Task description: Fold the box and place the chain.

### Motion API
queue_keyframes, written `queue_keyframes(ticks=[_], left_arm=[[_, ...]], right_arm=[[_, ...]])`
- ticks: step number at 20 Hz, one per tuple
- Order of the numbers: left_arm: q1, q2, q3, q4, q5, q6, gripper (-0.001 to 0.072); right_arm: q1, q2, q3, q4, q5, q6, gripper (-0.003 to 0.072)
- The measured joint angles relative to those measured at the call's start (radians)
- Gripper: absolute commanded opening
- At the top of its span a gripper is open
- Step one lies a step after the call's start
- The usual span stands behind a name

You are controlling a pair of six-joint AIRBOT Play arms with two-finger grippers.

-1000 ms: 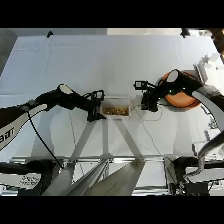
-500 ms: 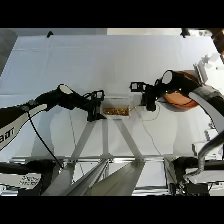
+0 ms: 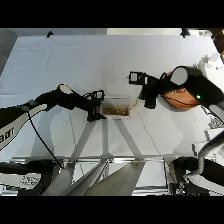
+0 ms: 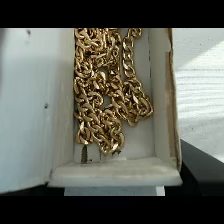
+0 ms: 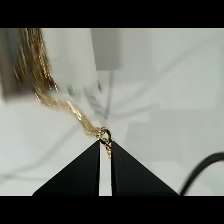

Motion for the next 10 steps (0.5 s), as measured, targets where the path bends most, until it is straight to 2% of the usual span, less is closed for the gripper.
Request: queue_keyframes(ticks=[6, 10], left_arm=[[0.0, 0.0, 0.0, 0.0, 0.0, 0.0, 0.0404], [0.0, 0.0, 0.0, 0.0, 0.0, 0.0, 0.0404]], right_arm=[[0.062, 0.117, 0.043, 0.175, -0.004, 0.176, 0.0015], [0.081, 0.133, 0.076, 0.375, -0.011, 0.221, 0.0015]])
